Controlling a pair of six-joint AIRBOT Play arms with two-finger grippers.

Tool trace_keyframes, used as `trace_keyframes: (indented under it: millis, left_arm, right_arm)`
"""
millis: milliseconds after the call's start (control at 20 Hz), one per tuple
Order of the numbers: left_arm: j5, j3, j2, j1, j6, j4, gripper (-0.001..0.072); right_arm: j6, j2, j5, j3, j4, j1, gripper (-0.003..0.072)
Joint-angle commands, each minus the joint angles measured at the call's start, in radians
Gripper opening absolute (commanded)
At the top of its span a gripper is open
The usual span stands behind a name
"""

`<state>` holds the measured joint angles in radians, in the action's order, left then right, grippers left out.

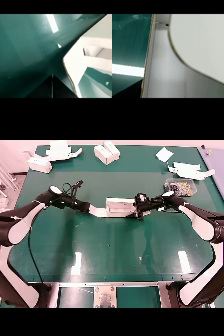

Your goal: Fold the box and place the chain.

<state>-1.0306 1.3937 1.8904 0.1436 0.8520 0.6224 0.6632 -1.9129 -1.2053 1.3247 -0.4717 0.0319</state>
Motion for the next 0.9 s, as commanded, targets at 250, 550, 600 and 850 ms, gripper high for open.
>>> trace_keyframes:
  millis: [250, 550, 600, 850]
  left_arm:
    - [-0.025, 0.027, 0.002, 0.037, 0.005, -0.134, 0.0019]
    - [-0.084, 0.036, 0.000, 0.037, 0.049, -0.161, 0.0020]
    - [-0.089, 0.036, 0.000, 0.037, 0.048, -0.172, 0.0020]
    - [-0.131, 0.063, 0.000, 0.037, 0.038, -0.211, 0.0260]
  right_arm:
    - [0.000, 0.000, 0.000, 0.000, 0.000, 0.000, 0.0580]
    - [0.000, 0.000, 0.000, 0.000, 0.000, 0.000, 0.0580]
    - [0.000, 0.000, 0.000, 0.000, 0.000, 0.000, 0.0580]
    - [0.000, 0.000, 0.000, 0.000, 0.000, 0.000, 0.0581]
